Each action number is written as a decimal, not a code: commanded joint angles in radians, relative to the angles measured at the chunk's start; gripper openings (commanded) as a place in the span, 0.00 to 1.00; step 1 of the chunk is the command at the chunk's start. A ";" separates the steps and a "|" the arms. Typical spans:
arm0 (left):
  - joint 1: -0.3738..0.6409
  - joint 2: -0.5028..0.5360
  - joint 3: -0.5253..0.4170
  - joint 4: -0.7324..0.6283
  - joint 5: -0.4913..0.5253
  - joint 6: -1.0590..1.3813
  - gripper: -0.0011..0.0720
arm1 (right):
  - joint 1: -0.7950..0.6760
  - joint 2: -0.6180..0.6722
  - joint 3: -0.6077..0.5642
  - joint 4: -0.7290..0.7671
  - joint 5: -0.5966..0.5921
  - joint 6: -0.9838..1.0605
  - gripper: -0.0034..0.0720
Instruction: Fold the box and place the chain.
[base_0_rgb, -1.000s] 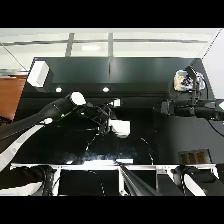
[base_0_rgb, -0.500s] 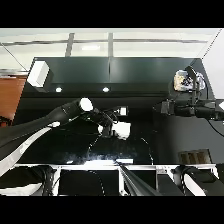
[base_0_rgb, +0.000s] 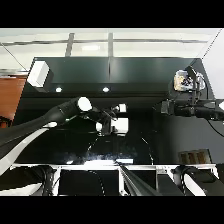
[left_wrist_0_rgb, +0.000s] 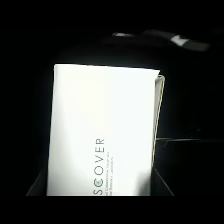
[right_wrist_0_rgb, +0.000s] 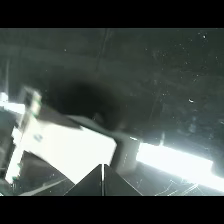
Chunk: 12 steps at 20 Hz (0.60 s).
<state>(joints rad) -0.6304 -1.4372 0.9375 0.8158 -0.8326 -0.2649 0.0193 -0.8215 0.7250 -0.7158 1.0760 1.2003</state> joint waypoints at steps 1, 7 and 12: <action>0.130 0.098 0.000 0.240 -0.052 -0.381 0.25 | 0.000 0.000 0.000 0.000 0.000 0.000 0.07; 0.676 0.192 -0.002 0.571 -0.280 -0.803 0.25 | 0.000 0.000 0.000 0.000 -0.004 0.000 0.07; 1.184 0.191 -0.002 0.431 -0.142 -0.916 0.25 | 0.000 0.000 0.000 0.000 -0.025 0.000 0.07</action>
